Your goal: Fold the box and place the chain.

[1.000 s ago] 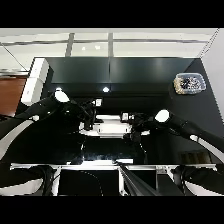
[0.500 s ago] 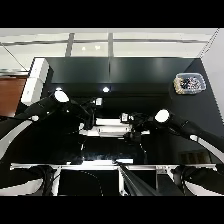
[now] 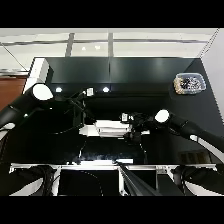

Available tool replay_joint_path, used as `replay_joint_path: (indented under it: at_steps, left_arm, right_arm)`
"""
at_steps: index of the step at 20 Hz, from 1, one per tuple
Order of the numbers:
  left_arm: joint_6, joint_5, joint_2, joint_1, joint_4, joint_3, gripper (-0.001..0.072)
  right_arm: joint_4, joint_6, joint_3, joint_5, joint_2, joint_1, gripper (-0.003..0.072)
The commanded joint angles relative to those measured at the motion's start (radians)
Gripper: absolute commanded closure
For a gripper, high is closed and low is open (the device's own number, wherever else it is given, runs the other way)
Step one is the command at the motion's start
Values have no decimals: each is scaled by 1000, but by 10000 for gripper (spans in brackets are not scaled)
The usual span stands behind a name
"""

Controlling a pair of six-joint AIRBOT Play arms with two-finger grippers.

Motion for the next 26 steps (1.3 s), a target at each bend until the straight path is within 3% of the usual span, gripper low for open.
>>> replay_joint_path:
  at_steps: [1,4,8,10,12,14,16,21,26]
  left_arm:
    - [-278,-139,45,0,72,-10,679]
    - [-356,-168,45,-31,19,-81,679]
    - [-158,-101,45,-44,-406,-198,679]
    - [-116,102,45,-36,-524,-220,679]
    - [-114,331,35,-42,-532,-221,679]
    - [-97,497,13,-42,-573,-221,679]
    - [-47,562,-16,-48,-567,-220,679]
    - [-119,480,-119,-106,-267,-182,679]
    - [-127,488,-161,-157,-185,-146,679]
  right_arm:
    - [2,1,0,-17,0,0,553]
    - [9,3,0,-16,0,0,554]
    - [24,3,0,-17,0,1,554]
    - [24,3,0,-16,0,2,554]
    - [24,3,0,-17,0,2,553]
    - [24,3,0,-17,0,2,553]
    - [24,3,0,-17,0,2,553]
    - [24,4,0,-19,0,2,553]
    - [24,4,0,-19,0,2,553]
